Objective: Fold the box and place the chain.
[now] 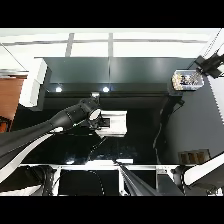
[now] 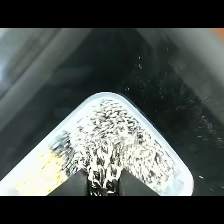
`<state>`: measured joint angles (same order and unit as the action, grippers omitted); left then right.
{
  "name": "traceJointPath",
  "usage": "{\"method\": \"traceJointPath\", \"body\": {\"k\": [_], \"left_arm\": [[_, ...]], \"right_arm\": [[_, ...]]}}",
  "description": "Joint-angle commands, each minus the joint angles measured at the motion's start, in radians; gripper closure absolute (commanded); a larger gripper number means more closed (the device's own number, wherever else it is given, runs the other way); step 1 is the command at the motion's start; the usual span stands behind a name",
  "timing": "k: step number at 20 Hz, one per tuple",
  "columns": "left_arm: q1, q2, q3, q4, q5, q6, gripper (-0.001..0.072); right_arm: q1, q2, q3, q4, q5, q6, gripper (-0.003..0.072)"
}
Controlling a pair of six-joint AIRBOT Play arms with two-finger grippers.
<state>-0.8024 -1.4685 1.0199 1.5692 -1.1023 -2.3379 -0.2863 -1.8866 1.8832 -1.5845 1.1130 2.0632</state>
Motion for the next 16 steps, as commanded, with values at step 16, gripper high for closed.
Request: {"method": "traceJointPath", "body": {"k": [16], "left_arm": [[0.001, -0.001, 0.000, 0.000, 0.001, 0.000, 0.0675]], "right_arm": [[0.158, 0.814, -0.004, 0.332, 0.290, -0.523, 0.0670]]}}
